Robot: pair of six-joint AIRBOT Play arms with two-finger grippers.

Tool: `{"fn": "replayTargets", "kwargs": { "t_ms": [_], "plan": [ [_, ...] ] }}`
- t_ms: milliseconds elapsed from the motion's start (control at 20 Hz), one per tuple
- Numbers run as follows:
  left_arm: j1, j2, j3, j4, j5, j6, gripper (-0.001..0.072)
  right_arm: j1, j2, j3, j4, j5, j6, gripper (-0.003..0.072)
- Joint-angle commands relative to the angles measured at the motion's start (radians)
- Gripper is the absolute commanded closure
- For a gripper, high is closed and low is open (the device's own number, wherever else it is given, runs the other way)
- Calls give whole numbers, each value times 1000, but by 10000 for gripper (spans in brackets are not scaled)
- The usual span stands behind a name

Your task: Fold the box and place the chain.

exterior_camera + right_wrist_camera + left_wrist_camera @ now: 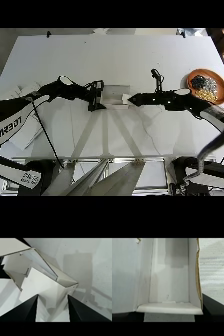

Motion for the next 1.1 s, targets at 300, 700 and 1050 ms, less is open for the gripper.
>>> {"fn": "replayTargets", "kwargs": {
  "t_ms": [300, 700, 1050],
  "plan": [
    [1, 0, 1, 0, 0, 0, 566, 58, 0, 0, 27, -40, 115, 275],
    [1, 0, 1, 0, 0, 0, 566, 174, 0, 5, -110, -255, 247, 292],
    [1, 0, 1, 0, 0, 0, 566, 227, 6, 67, -539, -299, 621, 309]
  ]
}}
